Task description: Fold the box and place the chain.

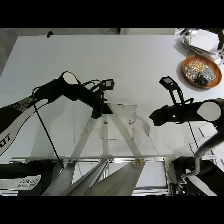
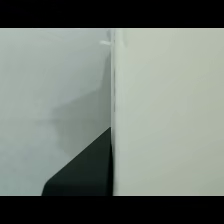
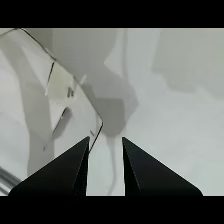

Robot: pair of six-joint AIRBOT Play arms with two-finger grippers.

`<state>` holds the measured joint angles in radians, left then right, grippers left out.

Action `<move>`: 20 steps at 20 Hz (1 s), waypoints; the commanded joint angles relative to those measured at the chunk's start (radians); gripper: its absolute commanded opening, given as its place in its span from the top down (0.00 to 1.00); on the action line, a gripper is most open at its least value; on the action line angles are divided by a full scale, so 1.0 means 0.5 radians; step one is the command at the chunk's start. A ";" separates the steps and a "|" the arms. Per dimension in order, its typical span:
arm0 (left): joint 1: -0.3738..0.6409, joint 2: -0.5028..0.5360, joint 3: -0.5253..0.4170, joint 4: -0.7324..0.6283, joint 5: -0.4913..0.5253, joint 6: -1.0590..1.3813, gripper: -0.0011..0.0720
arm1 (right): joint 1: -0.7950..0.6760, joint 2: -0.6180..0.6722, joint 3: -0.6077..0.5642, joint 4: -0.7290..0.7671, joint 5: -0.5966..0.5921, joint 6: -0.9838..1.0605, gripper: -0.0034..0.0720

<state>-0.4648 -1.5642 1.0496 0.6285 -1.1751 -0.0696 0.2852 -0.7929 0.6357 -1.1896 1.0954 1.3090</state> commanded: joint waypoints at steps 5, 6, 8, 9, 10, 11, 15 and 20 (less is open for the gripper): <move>-0.058 -0.112 0.003 -0.090 0.272 0.213 0.98 | -0.026 0.073 0.001 -0.059 0.128 0.001 0.64; -0.058 -0.125 0.003 -0.130 0.301 0.241 0.98 | -0.026 0.073 0.001 -0.059 0.128 0.000 0.64; -0.059 -0.148 0.004 -0.234 0.361 0.307 0.98 | -0.026 0.073 0.001 -0.059 0.128 0.000 0.64; -0.059 -0.158 0.003 -0.261 0.385 0.337 0.98 | -0.026 0.073 0.001 -0.059 0.128 0.000 0.64; -0.059 -0.169 0.003 -0.262 0.400 0.359 0.98 | -0.026 0.073 0.001 -0.059 0.127 0.001 0.64; -0.059 -0.183 0.003 -0.262 0.414 0.359 0.98 | -0.026 0.073 0.001 -0.059 0.127 0.000 0.64; -0.060 -0.229 0.004 -0.302 0.452 0.419 0.98 | -0.026 0.073 0.001 -0.059 0.096 0.000 0.64; -0.094 -0.267 0.004 -0.280 0.475 0.453 0.98 | -0.026 0.073 0.001 -0.060 0.042 0.000 0.64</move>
<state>-0.5041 -1.6871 1.0512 0.4862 -0.9482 0.1444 0.2729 -0.7570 0.6353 -1.2190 1.1301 1.3090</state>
